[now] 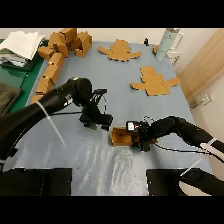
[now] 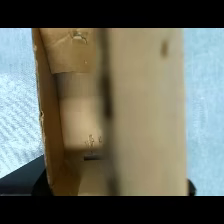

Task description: Fold the box.

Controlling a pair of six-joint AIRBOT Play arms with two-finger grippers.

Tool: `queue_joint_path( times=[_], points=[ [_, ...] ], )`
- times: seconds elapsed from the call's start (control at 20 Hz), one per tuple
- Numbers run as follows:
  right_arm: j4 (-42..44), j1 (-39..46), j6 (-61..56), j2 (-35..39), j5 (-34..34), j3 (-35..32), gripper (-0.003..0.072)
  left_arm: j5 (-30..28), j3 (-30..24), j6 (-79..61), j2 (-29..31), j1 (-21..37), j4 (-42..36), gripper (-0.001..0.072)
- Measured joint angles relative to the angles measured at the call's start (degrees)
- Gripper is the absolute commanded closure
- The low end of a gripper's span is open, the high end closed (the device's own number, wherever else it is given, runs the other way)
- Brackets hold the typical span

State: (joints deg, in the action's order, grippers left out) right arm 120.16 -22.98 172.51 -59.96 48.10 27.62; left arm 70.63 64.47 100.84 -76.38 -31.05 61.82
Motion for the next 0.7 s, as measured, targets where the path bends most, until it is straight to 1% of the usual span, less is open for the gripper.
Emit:
queue_joint_path(
  times=[0.1, 0.15, 0.25, 0.35, 0.45, 0.55, 0.7],
  points=[
    [0.0, 0.0, 0.0, 0.0, 0.0, 0.0, 0.0174, -6.4, -4.9, 6.0, 2.8, -4.0, 0.5, 0.0166],
    [0.0, 0.0, 0.0, 0.0, 0.0, 0.0, 0.0175, -9.9, -6.8, 9.2, 3.7, -6.4, 1.1, 0.0185],
    [0.0, 0.0, 0.0, 0.0, 0.0, 0.0, 0.0174, -15.4, -9.2, 16.2, 4.5, -11.5, 4.2, 0.0185],
    [0.0, 0.0, 0.0, 0.0, 0.0, 0.0, 0.0174, -19.2, -10.5, 24.2, 4.8, -15.9, 9.4, 0.0185],
    [0.0, 0.0, -0.1, 0.0, 0.0, 0.0, 0.0174, -21.4, -11.1, 31.8, 4.9, -18.9, 14.7, 0.0185],
    [0.0, 0.1, -0.2, 0.0, 0.0, 0.0, 0.0174, -23.0, -11.5, 37.7, 4.5, -20.6, 18.7, 0.0185],
    [0.0, 0.1, -0.2, 0.0, 0.0, 0.0, 0.0174, -23.9, -11.7, 42.2, 4.3, -21.8, 21.8, 0.0185]
  ],
)
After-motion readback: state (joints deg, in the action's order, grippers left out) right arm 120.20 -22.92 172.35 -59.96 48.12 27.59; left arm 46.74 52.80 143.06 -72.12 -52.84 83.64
